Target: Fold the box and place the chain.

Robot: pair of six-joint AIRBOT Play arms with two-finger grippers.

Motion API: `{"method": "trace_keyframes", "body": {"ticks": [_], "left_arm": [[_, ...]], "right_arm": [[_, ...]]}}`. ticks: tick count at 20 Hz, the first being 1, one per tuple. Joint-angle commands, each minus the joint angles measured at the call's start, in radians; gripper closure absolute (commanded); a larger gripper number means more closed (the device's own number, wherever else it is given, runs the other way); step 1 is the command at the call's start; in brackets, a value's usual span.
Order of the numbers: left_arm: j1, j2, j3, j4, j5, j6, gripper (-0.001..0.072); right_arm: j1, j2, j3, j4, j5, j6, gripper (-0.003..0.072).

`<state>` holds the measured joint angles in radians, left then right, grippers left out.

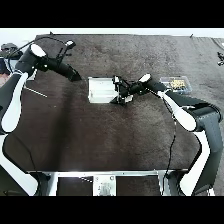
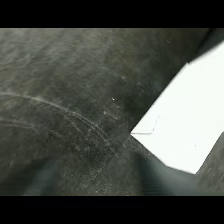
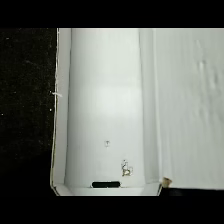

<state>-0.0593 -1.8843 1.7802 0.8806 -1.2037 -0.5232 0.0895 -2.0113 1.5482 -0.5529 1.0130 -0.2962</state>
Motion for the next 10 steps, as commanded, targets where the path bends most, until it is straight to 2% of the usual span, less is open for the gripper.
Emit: {"method": "trace_keyframes", "body": {"ticks": [1,4,7,9,10], "left_arm": [[0.04,-0.021,-0.079,-0.184,-0.051,0.344,0.0041],[0.061,-0.068,-0.128,-0.3,-0.112,0.64,0.004],[0.06,-0.126,-0.138,-0.349,-0.211,0.779,0.0038],[0.06,-0.15,-0.139,-0.365,-0.236,0.862,-0.0011],[0.06,-0.159,-0.139,-0.371,-0.239,0.896,-0.0011]], "right_arm": [[0.0,0.0,0.001,0.0,0.0,0.0,0.0303],[0.0,0.0,0.001,0.0,0.0,0.0,0.0303],[0.0,0.0,0.001,0.0,0.0,0.0,0.0303],[0.0,0.0,0.001,0.0,0.0,0.0,0.0303],[0.0,0.0,0.001,0.0,0.0,0.0,0.0303]]}}
